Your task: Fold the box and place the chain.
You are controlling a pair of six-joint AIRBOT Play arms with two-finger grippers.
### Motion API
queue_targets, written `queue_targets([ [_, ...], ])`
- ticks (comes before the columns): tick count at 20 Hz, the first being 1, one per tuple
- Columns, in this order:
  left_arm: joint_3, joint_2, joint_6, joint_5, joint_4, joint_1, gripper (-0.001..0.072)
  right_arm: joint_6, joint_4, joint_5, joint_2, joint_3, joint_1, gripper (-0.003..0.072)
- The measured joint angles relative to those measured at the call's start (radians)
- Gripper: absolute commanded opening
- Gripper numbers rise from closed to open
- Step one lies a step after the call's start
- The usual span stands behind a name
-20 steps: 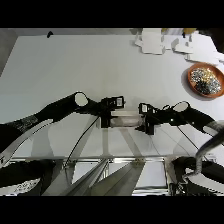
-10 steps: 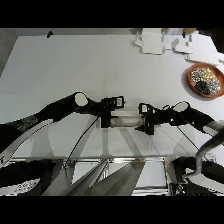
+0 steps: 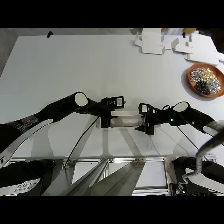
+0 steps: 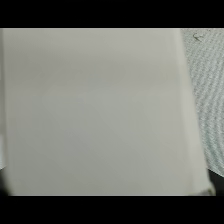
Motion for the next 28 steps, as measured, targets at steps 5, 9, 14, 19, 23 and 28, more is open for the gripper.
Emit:
queue_targets([
  [5,0.0,0.0,0.0,-0.001,0.0,0.0,0.0008,0.0,0.0,0.0,0.0,0.0,0.0,0.0338],
  [9,-0.001,0.003,-0.002,-0.015,0.01,0.001,0.0555,-0.002,0.0,0.0,0.0,0.0,0.0,0.0338],
  [14,-0.001,0.074,-0.035,-0.03,0.037,0.012,0.0637,0.0,-0.001,0.0,0.0,0.0,0.0,0.0338],
  [19,-0.001,0.228,-0.261,-0.138,0.249,0.046,0.0,0.0,0.0,0.0,0.0,0.0,0.0,0.0338],
  [23,-0.001,0.363,-0.388,-0.26,0.357,0.021,0.0,0.0,0.0,0.0,0.0,0.0,0.0,0.0338],
  [28,-0.001,0.398,-0.454,-0.21,0.345,-0.097,0.0005,0.0,0.0,0.0,0.0,0.0,0.0,0.0338],
])
